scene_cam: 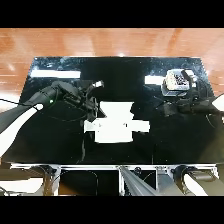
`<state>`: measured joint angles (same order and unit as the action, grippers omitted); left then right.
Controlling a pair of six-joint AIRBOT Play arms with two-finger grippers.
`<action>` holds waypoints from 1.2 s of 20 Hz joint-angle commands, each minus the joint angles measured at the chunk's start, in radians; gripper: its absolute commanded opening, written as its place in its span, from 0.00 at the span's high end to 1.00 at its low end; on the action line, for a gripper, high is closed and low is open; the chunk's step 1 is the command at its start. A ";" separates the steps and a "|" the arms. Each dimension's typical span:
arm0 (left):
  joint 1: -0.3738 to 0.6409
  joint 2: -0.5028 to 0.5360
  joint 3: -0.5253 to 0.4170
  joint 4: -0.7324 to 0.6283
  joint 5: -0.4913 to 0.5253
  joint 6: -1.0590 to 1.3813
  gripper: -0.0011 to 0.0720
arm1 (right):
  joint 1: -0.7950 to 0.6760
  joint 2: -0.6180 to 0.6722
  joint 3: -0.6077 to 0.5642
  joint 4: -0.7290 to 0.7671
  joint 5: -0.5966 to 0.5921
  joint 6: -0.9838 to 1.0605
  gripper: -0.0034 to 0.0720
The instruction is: Fold the box and place the chain.
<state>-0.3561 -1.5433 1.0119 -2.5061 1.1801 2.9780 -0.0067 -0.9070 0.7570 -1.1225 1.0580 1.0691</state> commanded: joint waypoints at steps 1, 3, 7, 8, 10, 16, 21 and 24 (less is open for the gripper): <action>-0.095 0.016 0.003 0.043 -0.098 0.024 0.96 | -0.035 0.000 0.063 -0.148 0.039 0.004 0.01; -0.124 0.045 -0.019 0.002 -0.089 0.024 0.96 | -0.034 0.000 0.063 -0.171 0.039 0.003 0.01; -0.143 0.164 -0.146 0.003 -0.289 0.024 0.96 | -0.016 0.000 0.063 -0.222 0.033 -0.034 0.01; -0.150 0.183 -0.182 -0.001 -0.352 0.024 0.96 | -0.001 0.000 0.063 -0.246 0.021 -0.034 0.01; -0.170 0.185 -0.236 -0.021 -0.429 0.024 0.96 | 0.031 0.000 0.063 -0.267 -0.018 -0.034 0.01; -0.189 0.132 -0.270 -0.004 -0.446 0.024 0.96 | 0.092 0.000 0.063 -0.266 -0.079 -0.034 0.01; -0.189 0.132 -0.270 0.004 -0.442 0.024 0.96 | 0.104 0.000 0.063 -0.267 -0.077 -0.034 0.01; -0.189 0.132 -0.268 0.003 -0.423 0.024 0.96 | 0.101 0.000 0.063 -0.271 -0.073 -0.034 0.01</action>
